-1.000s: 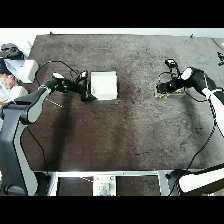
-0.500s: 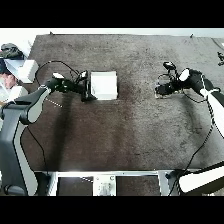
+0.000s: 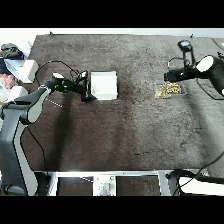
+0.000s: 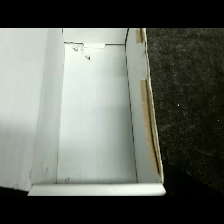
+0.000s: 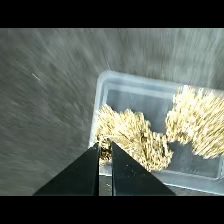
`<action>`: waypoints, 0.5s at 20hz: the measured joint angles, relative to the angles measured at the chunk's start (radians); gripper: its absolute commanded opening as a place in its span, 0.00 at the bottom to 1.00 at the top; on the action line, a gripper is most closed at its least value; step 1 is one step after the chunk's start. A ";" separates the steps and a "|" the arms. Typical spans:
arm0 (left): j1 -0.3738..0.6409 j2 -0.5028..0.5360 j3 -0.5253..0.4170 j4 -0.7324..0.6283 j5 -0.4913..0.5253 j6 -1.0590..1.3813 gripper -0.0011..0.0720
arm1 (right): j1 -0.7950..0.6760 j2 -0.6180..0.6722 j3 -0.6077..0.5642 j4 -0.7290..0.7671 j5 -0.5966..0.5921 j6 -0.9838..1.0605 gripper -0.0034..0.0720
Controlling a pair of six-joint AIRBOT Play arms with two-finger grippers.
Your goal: Fold the box and place the chain.
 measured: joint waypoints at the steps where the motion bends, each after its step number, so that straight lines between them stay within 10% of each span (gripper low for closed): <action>1: 0.000 0.000 0.000 0.000 0.000 0.000 0.32 | 0.011 0.045 0.000 0.004 -0.016 0.000 0.03; 10: 0.000 0.000 0.000 0.000 0.000 0.000 0.32 | 0.188 0.364 0.061 0.019 -0.359 0.000 0.03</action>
